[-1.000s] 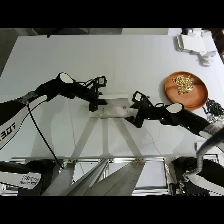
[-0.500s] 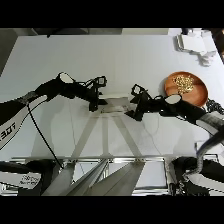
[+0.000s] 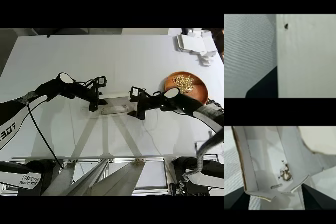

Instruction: Fold the box and place the chain.

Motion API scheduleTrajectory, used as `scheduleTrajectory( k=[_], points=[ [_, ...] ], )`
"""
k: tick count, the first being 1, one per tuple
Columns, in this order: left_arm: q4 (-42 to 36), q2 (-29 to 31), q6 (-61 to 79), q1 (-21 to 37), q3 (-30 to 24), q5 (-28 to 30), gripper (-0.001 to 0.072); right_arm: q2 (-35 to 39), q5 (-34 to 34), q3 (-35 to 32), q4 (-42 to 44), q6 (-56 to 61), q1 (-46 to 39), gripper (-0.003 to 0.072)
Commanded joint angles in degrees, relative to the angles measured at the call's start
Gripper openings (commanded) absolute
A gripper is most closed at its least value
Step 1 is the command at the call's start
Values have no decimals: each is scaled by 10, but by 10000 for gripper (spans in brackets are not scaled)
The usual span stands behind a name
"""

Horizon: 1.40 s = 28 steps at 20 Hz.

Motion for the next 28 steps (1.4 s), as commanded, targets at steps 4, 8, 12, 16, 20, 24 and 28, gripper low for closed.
scheduleTrajectory(
  k=[4,8,12,16,20,24,28],
  points=[
    [0,0,0,0,0,0,9,-31,79,52,-3,-26,-22,691],
    [0,0,0,0,0,0,9,-55,109,52,13,-79,-22,690],
    [0,0,0,0,0,0,9,-90,142,55,50,-85,-22,689],
    [0,0,0,0,0,0,9,-106,142,55,57,-85,-22,689],
    [0,0,0,0,0,0,9,-106,139,55,58,-83,-21,686],
    [0,0,0,0,0,0,9,-105,103,56,47,-58,-4,668],
    [0,0,0,0,0,0,9,-105,98,57,42,-52,0,626]
  ],
)
